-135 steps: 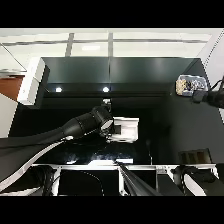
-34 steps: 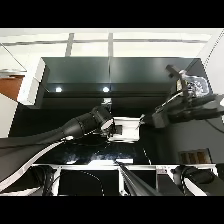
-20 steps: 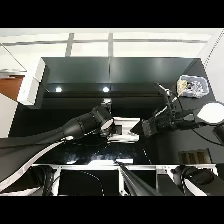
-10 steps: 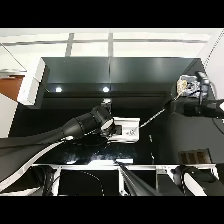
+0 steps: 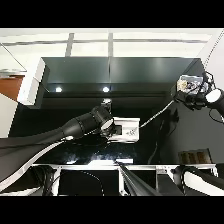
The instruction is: Fold the box and place the chain.
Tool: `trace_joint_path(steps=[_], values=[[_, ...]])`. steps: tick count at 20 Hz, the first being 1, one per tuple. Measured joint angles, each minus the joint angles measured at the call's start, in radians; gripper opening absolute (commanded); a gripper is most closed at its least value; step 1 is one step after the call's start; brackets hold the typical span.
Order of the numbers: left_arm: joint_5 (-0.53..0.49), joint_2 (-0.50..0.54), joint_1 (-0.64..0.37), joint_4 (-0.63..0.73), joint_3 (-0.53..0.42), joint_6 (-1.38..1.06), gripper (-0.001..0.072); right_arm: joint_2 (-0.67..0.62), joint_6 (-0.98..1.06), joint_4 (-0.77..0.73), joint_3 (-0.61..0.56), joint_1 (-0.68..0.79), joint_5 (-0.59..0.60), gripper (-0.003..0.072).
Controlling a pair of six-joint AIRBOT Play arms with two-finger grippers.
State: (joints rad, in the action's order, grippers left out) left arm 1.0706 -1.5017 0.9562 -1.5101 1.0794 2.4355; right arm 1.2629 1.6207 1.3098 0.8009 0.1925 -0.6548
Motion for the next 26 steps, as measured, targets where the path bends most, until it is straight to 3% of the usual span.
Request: trace_joint_path(steps=[2, 4, 5, 7, 8, 15, 22, 26], values=[[0.0, 0.0, 0.0, 0.0, 0.0, 0.0, 0.0034, 0.055, 0.008, -0.011, 0.029, 0.002, 0.036, 0.0567], [0.0, 0.0, 0.0, 0.0, 0.0, 0.0, 0.0034, 0.102, 0.015, -0.024, 0.055, 0.003, 0.066, 0.0565], [0.0, 0.0, 0.0, 0.0, 0.0, 0.0, 0.0034, 0.121, 0.018, -0.034, 0.064, 0.004, 0.072, 0.0477], [0.0, 0.0, 0.0, 0.0, 0.0, 0.0, 0.0034, 0.151, 0.019, -0.056, 0.077, 0.004, 0.085, 0.0116], [0.0, 0.0, 0.0, 0.0, 0.0, 0.0, 0.0034, 0.16, 0.018, -0.062, 0.082, 0.004, 0.087, 0.0041], [0.006, 0.0, 0.0, 0.0, 0.0, 0.0, 0.0034, 0.113, -0.108, -0.06, 0.122, 0.022, -0.002, 0.0039], [0.012, 0.0, 0.0, 0.002, 0.0, 0.0, 0.0034, -0.211, -0.237, -0.052, 0.183, 0.093, -0.199, 0.004], [0.014, 0.0, 0.0, 0.004, 0.0, 0.0, 0.0034, -0.363, -0.261, -0.059, 0.328, 0.105, -0.312, 0.004]])
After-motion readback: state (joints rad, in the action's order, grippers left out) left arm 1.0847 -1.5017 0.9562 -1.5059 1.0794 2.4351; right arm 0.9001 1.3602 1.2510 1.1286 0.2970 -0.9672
